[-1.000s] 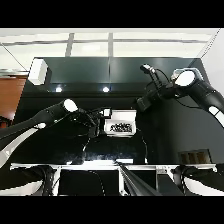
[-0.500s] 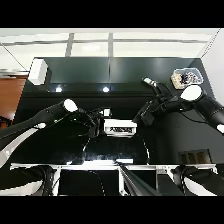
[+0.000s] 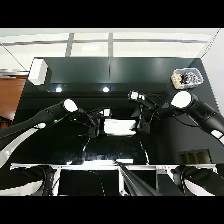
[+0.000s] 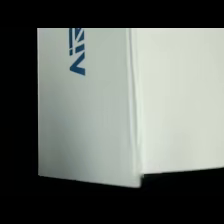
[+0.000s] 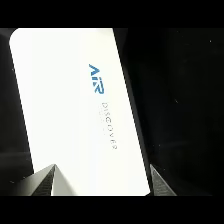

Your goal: Fold the box and place the chain.

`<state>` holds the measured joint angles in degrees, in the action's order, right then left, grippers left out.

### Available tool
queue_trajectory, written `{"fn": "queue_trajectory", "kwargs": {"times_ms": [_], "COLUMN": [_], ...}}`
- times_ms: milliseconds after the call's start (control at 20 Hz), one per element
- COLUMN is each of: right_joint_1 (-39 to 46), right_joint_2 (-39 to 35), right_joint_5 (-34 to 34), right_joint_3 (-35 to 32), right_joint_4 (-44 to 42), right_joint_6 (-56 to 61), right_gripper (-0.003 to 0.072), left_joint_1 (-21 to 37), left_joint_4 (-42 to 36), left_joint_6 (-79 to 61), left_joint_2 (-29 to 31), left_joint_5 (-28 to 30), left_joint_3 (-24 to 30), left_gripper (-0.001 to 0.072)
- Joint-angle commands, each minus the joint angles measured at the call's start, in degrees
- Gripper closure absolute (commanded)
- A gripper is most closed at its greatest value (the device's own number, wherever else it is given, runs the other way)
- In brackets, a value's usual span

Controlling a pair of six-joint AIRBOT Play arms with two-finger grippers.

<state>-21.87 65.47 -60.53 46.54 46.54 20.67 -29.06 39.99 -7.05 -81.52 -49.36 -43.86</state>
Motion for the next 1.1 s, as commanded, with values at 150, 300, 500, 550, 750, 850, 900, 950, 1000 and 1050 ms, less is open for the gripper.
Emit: {"fn": "queue_trajectory", "kwargs": {"times_ms": [150, 300, 500, 550, 750, 850, 900, 950, 1000, 1050], "right_joint_1": [-1.05, -1.05, -1.05, -1.05, -1.05, -1.05, -1.05, -1.05, -1.05, -1.05], "right_joint_2": [0.0, 0.0, 0.0, 0.0, 0.0, 0.02, 0.02, 0.02, 0.02, 0.02], "right_joint_5": [2.12, 2.14, 1.09, 0.72, 0.83, 1.4, 1.95, 2.38, 2.4, 2.38], "right_joint_3": [-0.02, -0.02, -0.04, -0.13, -1.7, -1.7, -1.7, -1.7, -1.7, -1.7], "right_joint_4": [1.55, 1.53, 1.53, 1.53, 1.51, 0.94, 0.44, 0.37, 0.35, 0.17], "right_joint_6": [-1.2, -1.16, 0.2, 0.24, 0.37, 0.35, 0.35, 0.35, 0.35, 0.35], "right_gripper": [0.0067, 0.024, 0.0284, 0.0284, 0.0285, 0.0285, 0.0285, 0.0285, 0.0286, 0.0285], "left_joint_1": [-0.02, -0.02, -0.02, -0.02, -0.02, -0.02, -0.02, -0.02, -0.02, -0.02], "left_joint_4": [0.0, 0.0, 0.0, 0.0, 0.0, 0.0, 0.0, 0.0, 0.0, 0.0], "left_joint_6": [-0.02, -0.02, -0.02, -0.02, -0.02, -0.02, -0.04, -0.02, -0.02, -0.02], "left_joint_2": [-0.02, -0.02, -0.02, -0.02, -0.02, -0.02, -0.02, -0.02, -0.02, -0.02], "left_joint_5": [0.02, 0.02, 0.02, 0.02, 0.02, 0.02, 0.02, 0.02, 0.02, 0.02], "left_joint_3": [0.02, 0.02, 0.02, 0.02, 0.02, 0.02, 0.02, 0.02, 0.02, 0.02], "left_gripper": [0.0311, 0.031, 0.0311, 0.0311, 0.0311, 0.0311, 0.0311, 0.0311, 0.0311, 0.0311]}}
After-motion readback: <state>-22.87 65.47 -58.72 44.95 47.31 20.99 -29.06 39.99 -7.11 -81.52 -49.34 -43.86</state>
